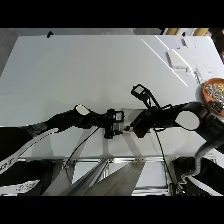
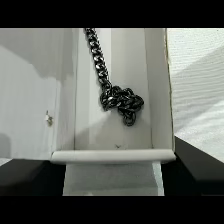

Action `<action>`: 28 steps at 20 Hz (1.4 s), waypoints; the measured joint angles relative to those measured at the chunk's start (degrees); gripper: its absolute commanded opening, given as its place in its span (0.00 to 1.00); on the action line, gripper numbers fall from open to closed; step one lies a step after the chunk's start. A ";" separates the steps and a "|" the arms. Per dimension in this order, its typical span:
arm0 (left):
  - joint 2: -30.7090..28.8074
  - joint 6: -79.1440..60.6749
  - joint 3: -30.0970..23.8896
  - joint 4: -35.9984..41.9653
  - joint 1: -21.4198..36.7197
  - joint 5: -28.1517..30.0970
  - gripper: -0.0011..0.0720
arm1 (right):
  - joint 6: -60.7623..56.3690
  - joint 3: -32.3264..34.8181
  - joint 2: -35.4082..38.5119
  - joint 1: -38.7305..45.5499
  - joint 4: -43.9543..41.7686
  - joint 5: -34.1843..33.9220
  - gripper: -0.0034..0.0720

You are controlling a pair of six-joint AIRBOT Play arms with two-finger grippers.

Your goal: Fold the box and place the chain.

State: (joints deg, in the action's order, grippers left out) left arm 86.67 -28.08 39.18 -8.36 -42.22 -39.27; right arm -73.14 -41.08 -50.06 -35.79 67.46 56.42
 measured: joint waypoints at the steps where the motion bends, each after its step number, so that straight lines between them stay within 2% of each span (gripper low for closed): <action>1: 0.00 0.00 -0.02 0.00 0.00 0.00 0.39 | 1.70 -1.84 0.85 0.50 1.11 2.45 0.25; 4: 0.00 0.00 0.00 0.00 0.00 0.00 0.39 | 10.91 -6.82 2.99 6.08 3.87 10.23 0.26; 7: 0.00 0.02 0.00 0.00 0.00 0.02 0.39 | 28.87 -9.05 3.32 17.90 5.09 16.81 0.26; 10: 0.00 0.00 -0.02 0.00 0.00 0.02 0.39 | 43.43 -9.40 0.87 29.31 5.46 18.49 0.26; 13: 0.00 0.00 0.00 0.00 0.00 0.02 0.39 | 52.83 -7.06 -3.65 34.60 5.62 15.41 0.26; 19: 0.00 0.02 0.00 0.00 0.00 0.00 0.39 | 67.65 0.17 -13.62 34.29 9.01 10.43 0.26; 20: 0.00 0.02 0.00 0.02 0.00 0.00 0.39 | 69.05 1.22 -14.67 34.14 9.75 9.25 0.29; 28: 0.00 0.02 -0.02 -0.02 0.00 0.02 0.39 | 75.49 5.75 -18.05 33.77 11.43 1.77 0.29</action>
State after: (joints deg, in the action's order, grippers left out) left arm 86.67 -28.05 39.16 -8.38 -42.22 -39.24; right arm 2.35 -35.33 -68.12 -2.02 78.89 58.19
